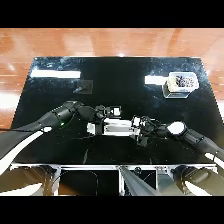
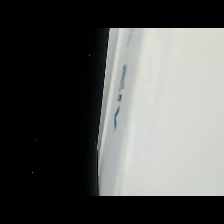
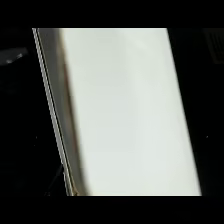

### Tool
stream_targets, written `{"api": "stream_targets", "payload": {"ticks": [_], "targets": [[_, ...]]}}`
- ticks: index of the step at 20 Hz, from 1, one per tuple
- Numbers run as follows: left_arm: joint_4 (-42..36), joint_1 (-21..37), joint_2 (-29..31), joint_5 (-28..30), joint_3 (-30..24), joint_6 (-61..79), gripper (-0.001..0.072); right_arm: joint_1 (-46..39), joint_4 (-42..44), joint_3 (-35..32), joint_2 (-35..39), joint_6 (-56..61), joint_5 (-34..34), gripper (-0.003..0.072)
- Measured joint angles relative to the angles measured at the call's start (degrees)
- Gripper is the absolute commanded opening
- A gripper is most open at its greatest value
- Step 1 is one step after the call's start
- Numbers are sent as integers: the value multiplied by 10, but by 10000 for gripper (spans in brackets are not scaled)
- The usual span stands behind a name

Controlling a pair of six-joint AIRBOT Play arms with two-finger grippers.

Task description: Fold the box and place the chain.

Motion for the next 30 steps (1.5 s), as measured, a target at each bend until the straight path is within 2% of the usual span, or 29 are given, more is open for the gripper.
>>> {"api": "stream_targets", "payload": {"ticks": [12, 14, 16, 18, 19, 21, 22, 26, 30], "targets": [[0, 0, 0, 0, 0, -1, 24, 0, 0, 0, 0, 0, 0, 621], [0, 0, 0, 0, 0, -5, 162, 0, 0, 0, 0, 0, 0, 621], [1, 0, 0, 5, 0, -11, 182, 0, 0, 0, 0, 0, 1, 621], [1, 0, 3, 4, 0, -13, 438, 0, 0, 0, 0, 0, 0, 621], [1, 0, 6, 1, 0, -15, 473, 0, 0, 0, 0, 0, 0, 620], [1, 0, 12, 1, 0, -18, 488, 0, 0, 0, 0, 0, -1, 621], [0, 0, 14, 0, 0, -20, 604, 0, 0, 0, 0, 0, -2, 620], [3, 0, 20, 1, 0, -35, 622, 0, -2, 0, 0, -1, -5, 620], [44, 0, 34, 7, 0, -79, 623, 0, -2, 0, 0, 0, -8, 620]]}}
